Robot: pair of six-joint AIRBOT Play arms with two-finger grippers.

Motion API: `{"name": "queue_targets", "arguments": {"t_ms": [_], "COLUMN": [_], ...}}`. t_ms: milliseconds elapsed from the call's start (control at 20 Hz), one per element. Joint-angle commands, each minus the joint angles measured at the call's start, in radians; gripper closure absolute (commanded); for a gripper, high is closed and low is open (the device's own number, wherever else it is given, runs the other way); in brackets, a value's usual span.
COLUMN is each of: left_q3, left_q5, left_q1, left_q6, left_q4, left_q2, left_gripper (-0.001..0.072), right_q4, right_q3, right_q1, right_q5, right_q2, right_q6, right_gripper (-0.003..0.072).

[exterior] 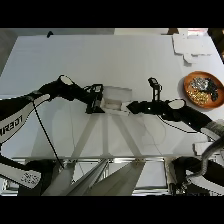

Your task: Fold the box and place the chain.

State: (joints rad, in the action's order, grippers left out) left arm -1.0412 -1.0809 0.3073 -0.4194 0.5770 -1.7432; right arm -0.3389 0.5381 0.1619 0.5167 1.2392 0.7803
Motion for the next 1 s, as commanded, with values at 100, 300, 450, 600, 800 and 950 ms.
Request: {"name": "queue_targets", "arguments": {"t_ms": [100, 300, 450, 600, 800, 950], "left_q3": [0.0, 0.0, 0.0, 0.0, 0.0, 0.0], "left_q5": [0.0, 0.0, 0.0, 0.0, 0.0, 0.0], "left_q1": [0.0, 0.0, 0.0, 0.0, 0.0, 0.0], "left_q6": [-0.002, -0.002, -0.002, -0.002, -0.002, -0.002], "left_q4": [0.0, 0.0, 0.0, 0.0, 0.0, 0.0], "left_q2": [0.0, 0.0, 0.0, 0.0, 0.0, 0.0], "left_gripper": [0.0334, 0.0334, 0.0334, 0.0334, 0.0334, 0.0334], "right_q4": [-0.238, -0.527, -0.801, -0.857, -0.85, -0.849], "right_q3": [0.096, 0.122, 0.122, 0.125, 0.191, 0.252], "right_q1": [0.024, 0.102, 0.132, 0.159, 0.188, 0.188], "right_q5": [0.036, 0.05, 0.05, 0.051, 0.051, 0.062], "right_q2": [-0.001, 0.0, -0.001, -0.001, 0.0, 0.0], "right_q6": [0.302, 0.566, 0.911, 0.977, 0.995, 1.074], "right_gripper": [0.025, 0.025, 0.025, 0.025, 0.025, 0.0252]}}
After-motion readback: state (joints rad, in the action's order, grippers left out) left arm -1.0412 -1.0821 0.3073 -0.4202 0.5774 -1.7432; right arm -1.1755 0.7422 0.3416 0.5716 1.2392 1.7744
